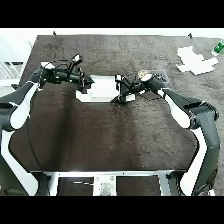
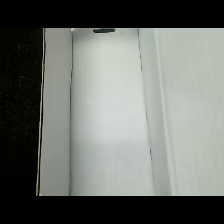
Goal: Fold the box and place the chain.
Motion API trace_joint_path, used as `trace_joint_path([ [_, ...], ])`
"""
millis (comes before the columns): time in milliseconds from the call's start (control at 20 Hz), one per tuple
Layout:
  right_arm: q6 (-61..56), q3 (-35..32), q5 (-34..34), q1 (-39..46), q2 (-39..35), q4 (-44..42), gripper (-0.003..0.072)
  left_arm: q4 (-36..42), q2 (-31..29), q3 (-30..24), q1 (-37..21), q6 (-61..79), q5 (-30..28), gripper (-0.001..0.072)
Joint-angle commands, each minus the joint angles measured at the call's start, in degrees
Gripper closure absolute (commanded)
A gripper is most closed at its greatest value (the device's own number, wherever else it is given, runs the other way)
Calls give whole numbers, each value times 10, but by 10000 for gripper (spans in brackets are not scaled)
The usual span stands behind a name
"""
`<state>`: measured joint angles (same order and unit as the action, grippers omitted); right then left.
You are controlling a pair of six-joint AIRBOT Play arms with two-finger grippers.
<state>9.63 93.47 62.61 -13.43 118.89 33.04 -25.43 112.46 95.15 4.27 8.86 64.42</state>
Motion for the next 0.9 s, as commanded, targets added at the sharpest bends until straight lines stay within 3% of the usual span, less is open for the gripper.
trace_joint_path([
  [0,0,0,0,-1,0,0,119,-3,12,14,-1,-4,-24,691],
  [850,0,0,0,-1,0,0,119,-47,22,12,3,-14,-53,690],
])
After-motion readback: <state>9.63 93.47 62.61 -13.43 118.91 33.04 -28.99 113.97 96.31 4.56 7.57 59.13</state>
